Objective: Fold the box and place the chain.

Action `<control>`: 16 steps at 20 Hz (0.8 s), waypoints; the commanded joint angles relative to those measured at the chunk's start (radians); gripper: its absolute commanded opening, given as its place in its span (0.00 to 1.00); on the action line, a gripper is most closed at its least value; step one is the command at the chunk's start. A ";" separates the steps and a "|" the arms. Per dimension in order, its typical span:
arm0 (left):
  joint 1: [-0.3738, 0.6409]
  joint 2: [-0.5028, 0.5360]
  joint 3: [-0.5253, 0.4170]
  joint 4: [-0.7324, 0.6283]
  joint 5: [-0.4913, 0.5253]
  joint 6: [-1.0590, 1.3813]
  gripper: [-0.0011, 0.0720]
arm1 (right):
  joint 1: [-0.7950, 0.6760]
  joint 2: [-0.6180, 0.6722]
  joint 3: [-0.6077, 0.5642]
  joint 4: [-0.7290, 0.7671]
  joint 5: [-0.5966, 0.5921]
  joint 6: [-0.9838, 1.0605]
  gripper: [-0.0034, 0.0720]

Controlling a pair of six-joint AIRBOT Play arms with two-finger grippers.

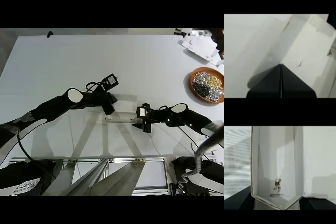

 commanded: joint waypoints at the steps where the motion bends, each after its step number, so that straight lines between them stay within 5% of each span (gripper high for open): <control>1: 0.013 -0.042 0.001 -0.005 -0.092 0.003 0.02 | 0.000 0.000 0.000 0.000 0.000 0.000 0.60; 8: 0.013 -0.097 0.001 -0.006 -0.173 0.002 0.02 | 0.000 0.000 0.000 0.000 0.000 0.000 0.60; 16: 0.017 0.015 0.001 0.009 -0.107 0.003 0.03 | 0.000 0.000 0.000 0.000 0.000 0.000 0.60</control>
